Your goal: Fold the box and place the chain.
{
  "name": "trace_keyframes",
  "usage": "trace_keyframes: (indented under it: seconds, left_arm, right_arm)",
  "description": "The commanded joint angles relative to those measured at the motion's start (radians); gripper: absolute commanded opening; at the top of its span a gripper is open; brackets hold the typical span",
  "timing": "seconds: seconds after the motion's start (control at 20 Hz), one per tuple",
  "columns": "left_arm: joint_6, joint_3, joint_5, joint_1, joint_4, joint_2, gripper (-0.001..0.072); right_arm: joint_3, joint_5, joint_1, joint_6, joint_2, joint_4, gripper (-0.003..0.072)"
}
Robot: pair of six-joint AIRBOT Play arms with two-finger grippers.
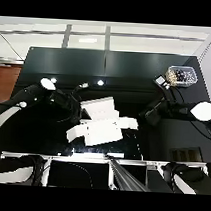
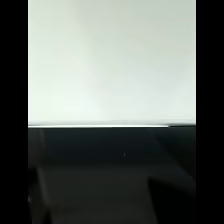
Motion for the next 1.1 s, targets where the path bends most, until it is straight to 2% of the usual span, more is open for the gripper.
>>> trace_keyframes:
  seconds: [0.0,0.05,0.2,0.4,0.6,0.9,1.05]
  left_arm:
    - [0.159,-0.003,0.188,-0.097,0.011,0.048,0.0029]
    - [0.175,-0.005,0.211,-0.117,-0.003,0.037,0.0030]
    - [0.164,-0.008,0.229,-0.152,0.129,0.006,0.0030]
    - [0.166,-0.016,0.235,-0.151,0.125,0.000,0.0030]
    - [0.166,-0.015,0.235,-0.151,0.124,0.000,0.0030]
    - [0.165,-0.015,0.235,-0.151,0.124,0.000,0.0031]
    - [0.165,-0.015,0.235,-0.151,0.124,0.000,0.0031]
  right_arm:
    - [0.020,0.107,0.004,-0.179,0.000,-0.072,0.0702]
    - [0.013,0.091,0.016,-0.241,-0.001,-0.035,0.0702]
    - [-0.034,0.011,0.081,-0.423,-0.005,0.090,0.0701]
    - [-0.140,-0.172,0.190,-0.603,-0.019,0.171,0.0701]
    - [-0.199,-0.188,0.249,-0.637,-0.081,0.170,0.0702]
    - [-0.200,-0.208,0.338,-0.645,-0.165,0.194,0.0711]
    - [-0.202,-0.215,0.379,-0.714,-0.183,0.216,0.0711]
